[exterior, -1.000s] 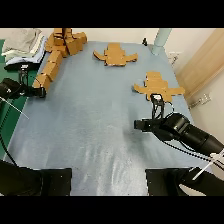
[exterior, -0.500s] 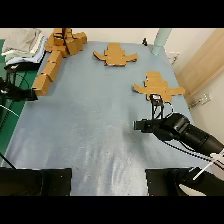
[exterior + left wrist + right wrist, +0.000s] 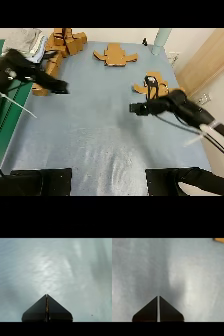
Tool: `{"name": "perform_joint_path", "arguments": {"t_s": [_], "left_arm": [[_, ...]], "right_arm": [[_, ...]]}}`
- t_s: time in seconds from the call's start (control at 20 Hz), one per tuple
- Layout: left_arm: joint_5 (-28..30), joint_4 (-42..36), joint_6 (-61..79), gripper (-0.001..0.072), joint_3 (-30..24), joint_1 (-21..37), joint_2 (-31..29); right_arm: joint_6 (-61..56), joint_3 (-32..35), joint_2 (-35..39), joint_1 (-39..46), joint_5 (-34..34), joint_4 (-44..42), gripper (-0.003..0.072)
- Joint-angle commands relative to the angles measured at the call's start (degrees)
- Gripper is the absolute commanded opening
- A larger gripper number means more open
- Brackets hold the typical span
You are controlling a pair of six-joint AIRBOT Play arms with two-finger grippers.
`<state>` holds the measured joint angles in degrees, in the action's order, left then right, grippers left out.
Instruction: Fold the box.
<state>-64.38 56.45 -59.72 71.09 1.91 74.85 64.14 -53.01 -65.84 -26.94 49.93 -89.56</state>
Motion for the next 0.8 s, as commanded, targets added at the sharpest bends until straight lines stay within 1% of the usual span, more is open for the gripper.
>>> {"name": "perform_joint_path", "arguments": {"t_s": [0.0, 0.05, 0.15, 0.3, 0.45, 0.75], "left_arm": [[6.43, -0.39, -5.44, 0.0010, -2.12, -14.95, -0.61], [7.82, 0.42, -7.13, 0.0010, -3.13, -17.66, -0.33], [9.60, 1.14, -10.49, 0.0010, -5.18, -21.20, -0.26], [9.18, 1.03, -11.93, 0.0014, -5.90, -23.89, -0.26], [6.93, 0.81, -11.89, 0.0015, -5.90, -24.06, -0.26], [6.97, 0.79, -11.87, 0.0015, -5.90, -24.06, -0.26]], "right_arm": [[11.67, -12.63, -11.13, 3.43, 6.99, -9.77, 0.0039], [12.83, -14.69, -13.49, 3.30, 7.74, -9.99, 0.0039], [13.42, -17.55, -17.31, 3.28, 9.31, -11.45, 0.0039], [16.09, -19.26, -20.59, 3.28, 9.25, -15.28, 0.0039], [15.87, -19.21, -20.70, 3.32, 9.55, -15.76, 0.0039], [15.87, -19.21, -20.70, 3.32, 9.53, -15.67, 0.0039]]}}
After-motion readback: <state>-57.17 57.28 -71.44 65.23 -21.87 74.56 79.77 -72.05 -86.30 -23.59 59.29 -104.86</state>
